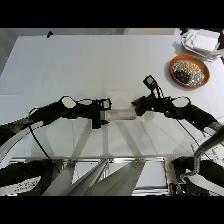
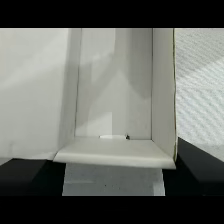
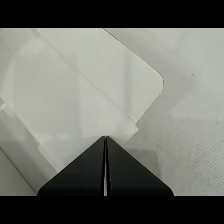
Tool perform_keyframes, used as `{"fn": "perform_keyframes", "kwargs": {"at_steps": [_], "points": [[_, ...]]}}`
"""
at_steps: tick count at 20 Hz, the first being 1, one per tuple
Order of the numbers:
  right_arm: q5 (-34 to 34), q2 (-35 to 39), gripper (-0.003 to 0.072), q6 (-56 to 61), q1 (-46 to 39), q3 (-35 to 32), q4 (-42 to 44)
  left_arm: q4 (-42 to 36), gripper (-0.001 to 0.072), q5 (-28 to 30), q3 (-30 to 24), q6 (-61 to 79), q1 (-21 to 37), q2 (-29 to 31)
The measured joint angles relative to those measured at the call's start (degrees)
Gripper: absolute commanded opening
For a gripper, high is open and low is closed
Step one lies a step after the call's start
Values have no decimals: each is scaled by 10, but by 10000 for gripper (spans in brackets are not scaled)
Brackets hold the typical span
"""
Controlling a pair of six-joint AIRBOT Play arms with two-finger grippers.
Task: Fold the box and place the chain.
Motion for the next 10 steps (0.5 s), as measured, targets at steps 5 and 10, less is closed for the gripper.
{"fn": "perform_keyframes", "kwargs": {"at_steps": [5,10], "points": [[83,23,8,5,0,34,-2,0,132,0,0,0,0,0],[182,36,11,5,0,46,-88,0,132,0,0,0,0,0]]}}
